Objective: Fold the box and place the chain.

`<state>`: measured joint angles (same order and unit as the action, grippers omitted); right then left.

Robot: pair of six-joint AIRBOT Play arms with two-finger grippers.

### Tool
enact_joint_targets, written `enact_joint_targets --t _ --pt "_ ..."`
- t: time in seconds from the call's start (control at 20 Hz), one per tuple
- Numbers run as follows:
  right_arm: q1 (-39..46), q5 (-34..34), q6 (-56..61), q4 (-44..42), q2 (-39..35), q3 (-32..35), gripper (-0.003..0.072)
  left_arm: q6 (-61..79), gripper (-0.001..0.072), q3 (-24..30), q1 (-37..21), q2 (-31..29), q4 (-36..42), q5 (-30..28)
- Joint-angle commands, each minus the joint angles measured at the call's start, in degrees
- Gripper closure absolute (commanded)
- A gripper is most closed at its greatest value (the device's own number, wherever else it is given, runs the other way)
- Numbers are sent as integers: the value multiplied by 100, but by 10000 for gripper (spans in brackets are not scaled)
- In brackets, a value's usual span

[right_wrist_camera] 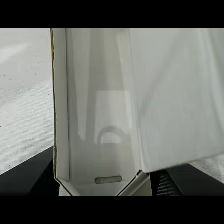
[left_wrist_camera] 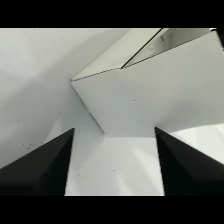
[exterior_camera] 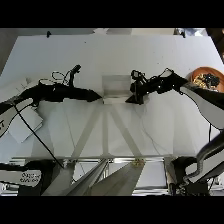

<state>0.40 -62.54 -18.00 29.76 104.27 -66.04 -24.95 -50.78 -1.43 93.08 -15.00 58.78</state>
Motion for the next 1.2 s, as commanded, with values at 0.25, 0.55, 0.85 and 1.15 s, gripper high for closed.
enact_joint_targets --t 0.25,0.55,0.85,1.15 --pt "2 0 0 -4 -4 0 228 118 66 -4 17 136 935 -232" --pt "2 0 0 -4 -4 0 228 83 58 -4 190 251 1038 -249" --pt "2 0 0 -4 -4 0 228 -223 58 -4 350 254 1147 -479" --pt "2 0 0 -4 -4 0 228 -656 71 -59 549 254 682 -796"
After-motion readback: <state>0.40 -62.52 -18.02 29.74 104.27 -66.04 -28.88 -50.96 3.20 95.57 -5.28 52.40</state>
